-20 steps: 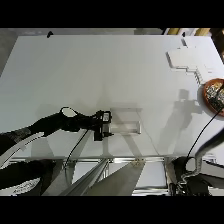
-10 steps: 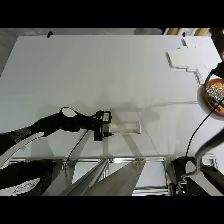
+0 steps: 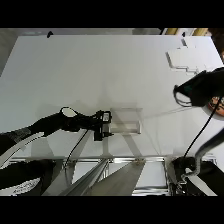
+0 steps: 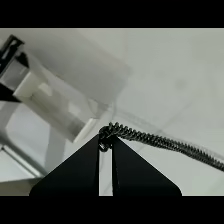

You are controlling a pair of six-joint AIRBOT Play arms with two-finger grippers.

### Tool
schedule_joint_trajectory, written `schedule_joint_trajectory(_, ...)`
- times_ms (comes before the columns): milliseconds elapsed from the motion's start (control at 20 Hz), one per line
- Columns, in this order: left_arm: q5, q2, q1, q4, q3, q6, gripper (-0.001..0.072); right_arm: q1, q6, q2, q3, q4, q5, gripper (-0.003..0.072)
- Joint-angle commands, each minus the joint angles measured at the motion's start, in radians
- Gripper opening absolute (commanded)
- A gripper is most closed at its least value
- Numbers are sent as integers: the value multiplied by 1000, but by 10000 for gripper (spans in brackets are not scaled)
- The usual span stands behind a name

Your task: Fold the box and place the chain.

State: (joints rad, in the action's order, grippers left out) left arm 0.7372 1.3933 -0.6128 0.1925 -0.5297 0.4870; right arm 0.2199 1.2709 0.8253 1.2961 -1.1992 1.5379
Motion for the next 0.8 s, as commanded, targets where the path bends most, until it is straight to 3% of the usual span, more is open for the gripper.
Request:
schedule_joint_trajectory(0,0,0,0,0,0,0,330,235,53,-17,-81,-8,-61,17)
schedule_joint_trajectory(200,0,0,0,0,0,0,330,469,152,-17,-236,-113,-244,18)
schedule_joint_trajectory(350,0,0,0,0,0,0,330,575,189,-17,-393,-114,-481,18)
schedule_joint_trajectory(550,0,0,0,0,0,0,330,592,257,-11,-590,-106,-742,18)
schedule_joint_trajectory(750,0,0,0,0,0,0,330,593,243,97,-643,-72,-871,18)
